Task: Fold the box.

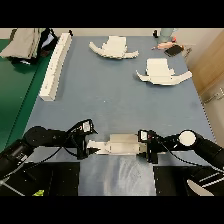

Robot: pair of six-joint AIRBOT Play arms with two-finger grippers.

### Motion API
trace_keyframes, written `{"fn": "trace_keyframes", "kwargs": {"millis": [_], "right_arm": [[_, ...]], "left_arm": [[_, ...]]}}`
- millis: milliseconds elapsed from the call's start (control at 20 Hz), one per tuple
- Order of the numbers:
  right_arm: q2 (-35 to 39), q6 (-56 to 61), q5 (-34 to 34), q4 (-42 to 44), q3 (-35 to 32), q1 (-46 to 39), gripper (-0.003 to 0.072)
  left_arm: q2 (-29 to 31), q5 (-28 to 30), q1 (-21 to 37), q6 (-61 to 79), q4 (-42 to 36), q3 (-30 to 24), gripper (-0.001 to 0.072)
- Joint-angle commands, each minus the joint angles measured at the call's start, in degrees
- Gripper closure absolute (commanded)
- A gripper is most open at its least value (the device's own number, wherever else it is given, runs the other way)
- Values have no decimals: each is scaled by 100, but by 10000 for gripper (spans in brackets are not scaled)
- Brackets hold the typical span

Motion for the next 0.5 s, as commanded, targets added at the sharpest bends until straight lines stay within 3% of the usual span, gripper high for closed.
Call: {"fn": "trace_keyframes", "kwargs": {"millis": [0, 450], "right_arm": [[0, 2, 0, 2, 0, 2, 178], [0, 2, 0, 2, 0, 4, 178]], "left_arm": [[-621, 306, -295, 1084, -540, -111, 30], [-1615, 997, -957, 1176, -780, 0, 42]]}}
